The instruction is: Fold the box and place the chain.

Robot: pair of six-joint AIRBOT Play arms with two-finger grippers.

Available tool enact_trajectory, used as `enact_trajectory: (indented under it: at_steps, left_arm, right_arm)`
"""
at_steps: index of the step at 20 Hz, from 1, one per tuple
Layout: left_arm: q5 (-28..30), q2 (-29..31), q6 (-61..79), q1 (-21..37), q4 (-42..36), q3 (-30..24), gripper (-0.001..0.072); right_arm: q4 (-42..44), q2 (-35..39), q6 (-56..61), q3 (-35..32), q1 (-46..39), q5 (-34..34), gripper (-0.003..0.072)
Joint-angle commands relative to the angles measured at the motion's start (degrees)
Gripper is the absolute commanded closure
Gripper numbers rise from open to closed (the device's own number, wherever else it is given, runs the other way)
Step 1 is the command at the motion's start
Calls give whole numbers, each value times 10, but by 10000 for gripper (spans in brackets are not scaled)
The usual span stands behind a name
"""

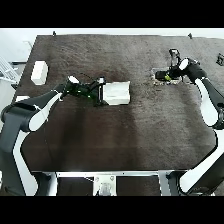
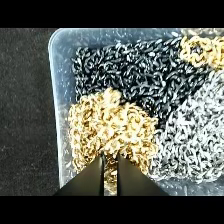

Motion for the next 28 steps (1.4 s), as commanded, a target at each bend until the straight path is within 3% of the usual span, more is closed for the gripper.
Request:
enact_trajectory:
  at_steps: [1, 6, 12, 19, 28]
  left_arm:
    - [0, 0, 0, 0, 0, 0, 182]
    - [0, 0, 0, 0, 0, 0, 182]
    - [0, 0, 0, 0, 0, 0, 182]
    - [0, 0, 0, 0, 0, 0, 182]
    - [0, 0, 0, 0, 0, 0, 182]
  right_arm:
    - [6, 0, 0, 19, 0, -5, 679]
    - [5, 32, 0, 40, 0, 4, 681]
    - [2, 122, -1, 40, 3, 73, 681]
    - [-43, 268, -3, 40, 32, 69, 681]
    - [-56, 348, -16, 40, 63, 35, 682]
